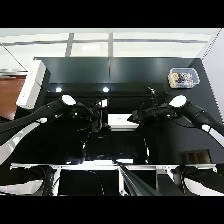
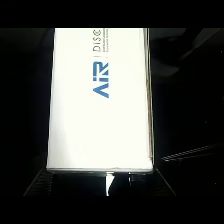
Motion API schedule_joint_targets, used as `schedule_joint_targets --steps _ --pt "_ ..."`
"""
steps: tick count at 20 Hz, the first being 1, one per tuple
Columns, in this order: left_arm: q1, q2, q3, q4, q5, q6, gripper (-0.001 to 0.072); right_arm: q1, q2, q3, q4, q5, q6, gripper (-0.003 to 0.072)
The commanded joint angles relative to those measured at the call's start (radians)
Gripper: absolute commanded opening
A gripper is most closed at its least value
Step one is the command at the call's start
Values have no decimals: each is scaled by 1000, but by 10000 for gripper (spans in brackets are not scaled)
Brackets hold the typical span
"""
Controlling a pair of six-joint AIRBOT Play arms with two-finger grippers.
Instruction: Fold the box and place the chain.
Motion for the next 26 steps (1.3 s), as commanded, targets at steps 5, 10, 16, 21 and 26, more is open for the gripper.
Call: schedule_joint_targets --steps 5,10,16,21,26 --pt "1 -1 0 -5 0 -2 467 -137 174 172 -153 294 -33 17" --pt "7 10 0 4 -6 -13 718 -237 404 180 -705 243 244 17" --pt "8 214 1 268 -32 -260 720 -300 468 179 -729 349 282 18" --pt "-111 240 67 105 -4 -308 712 -300 468 166 -648 202 321 17" --pt "-225 63 212 116 64 -379 712 -299 468 166 -627 190 320 17"
